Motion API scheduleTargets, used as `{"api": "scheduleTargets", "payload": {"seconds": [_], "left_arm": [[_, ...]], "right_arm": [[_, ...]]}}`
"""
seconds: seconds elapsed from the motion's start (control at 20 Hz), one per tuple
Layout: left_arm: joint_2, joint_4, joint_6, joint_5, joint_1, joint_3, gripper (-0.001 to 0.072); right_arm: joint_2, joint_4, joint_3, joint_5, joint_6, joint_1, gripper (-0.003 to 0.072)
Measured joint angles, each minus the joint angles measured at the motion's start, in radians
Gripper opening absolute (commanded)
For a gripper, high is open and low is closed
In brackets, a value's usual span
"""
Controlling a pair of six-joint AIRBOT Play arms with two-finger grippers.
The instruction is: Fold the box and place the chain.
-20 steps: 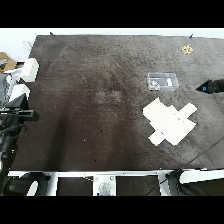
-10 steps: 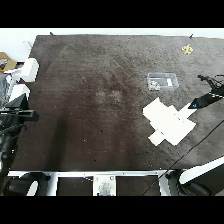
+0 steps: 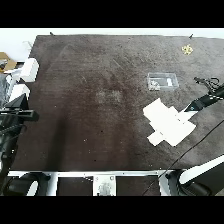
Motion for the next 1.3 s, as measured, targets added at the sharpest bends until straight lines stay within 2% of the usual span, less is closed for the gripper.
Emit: {"api": "scheduleTargets", "payload": {"seconds": [0.15,0.2,0.25,0.4,0.6,0.8,1.05,1.15,1.3], "left_arm": [[0.0,0.0,0.0,0.0,0.0,0.0,0.0012],[0.0,0.0,0.0,0.0,0.0,0.0,0.0012],[0.0,0.0,0.0,0.0,0.0,0.0,0.0012],[0.0,0.0,0.0,0.0,0.0,0.0,0.0012],[0.0,0.0,0.0,0.0,0.0,0.0,0.0012],[0.0,0.0,0.0,0.0,0.0,0.0,0.0012],[0.0,0.0,0.0,0.0,0.0,0.0,0.0012],[0.0,0.0,0.0,0.0,0.0,0.0,0.0012],[0.0,0.0,0.0,0.0,0.0,0.0,0.0012]], "right_arm": [[-0.001,-0.006,-0.026,0.021,-0.004,0.006,0.0202],[-0.001,-0.007,-0.039,0.035,-0.006,0.011,0.0057],[0.0,-0.008,-0.049,0.048,-0.006,0.013,0.0022],[0.023,-0.01,-0.093,0.071,-0.002,0.03,0.0004],[0.097,-0.001,-0.206,0.08,-0.003,0.07,0.0003],[0.232,0.146,-0.375,0.06,-0.003,0.094,0.0002],[0.465,0.432,-0.667,-0.104,0.013,0.126,0.0002],[0.558,0.536,-0.785,-0.211,0.022,0.167,0.0002],[0.678,0.692,-0.947,-0.435,0.06,0.27,0.0002]]}}
